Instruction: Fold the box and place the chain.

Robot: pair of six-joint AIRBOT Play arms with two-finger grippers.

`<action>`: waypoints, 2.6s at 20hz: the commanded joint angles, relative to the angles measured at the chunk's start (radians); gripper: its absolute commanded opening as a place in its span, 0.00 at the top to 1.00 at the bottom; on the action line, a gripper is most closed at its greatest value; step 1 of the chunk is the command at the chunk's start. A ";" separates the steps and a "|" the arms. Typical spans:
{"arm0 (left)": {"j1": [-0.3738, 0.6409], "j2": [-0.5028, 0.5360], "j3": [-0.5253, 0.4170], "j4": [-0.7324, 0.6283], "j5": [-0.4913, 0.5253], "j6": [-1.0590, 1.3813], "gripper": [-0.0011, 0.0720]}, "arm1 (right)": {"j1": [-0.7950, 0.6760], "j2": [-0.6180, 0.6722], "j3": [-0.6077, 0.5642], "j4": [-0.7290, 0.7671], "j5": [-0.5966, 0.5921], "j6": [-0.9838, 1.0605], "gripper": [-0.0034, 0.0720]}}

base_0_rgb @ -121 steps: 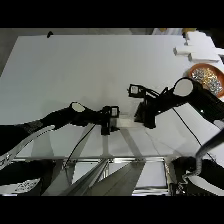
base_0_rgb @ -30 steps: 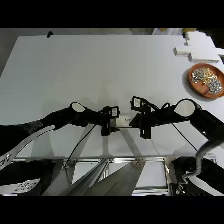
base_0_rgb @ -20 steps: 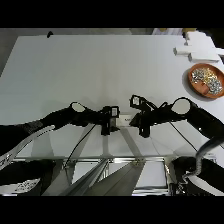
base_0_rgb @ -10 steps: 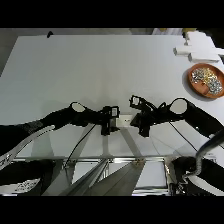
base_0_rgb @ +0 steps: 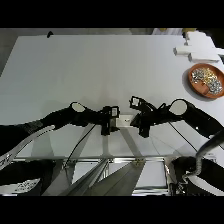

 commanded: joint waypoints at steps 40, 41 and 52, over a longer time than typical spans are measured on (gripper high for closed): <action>0.094 0.194 0.000 0.126 0.007 -0.230 0.95 | -0.536 0.115 0.217 -0.721 0.385 0.977 0.94; 0.134 0.253 0.000 0.199 0.015 -0.350 0.95 | -0.536 0.115 0.217 -0.721 0.385 0.976 0.94; 0.818 0.611 -0.004 1.033 -0.068 -1.435 0.94 | -0.536 0.116 0.217 -0.721 0.385 0.977 0.94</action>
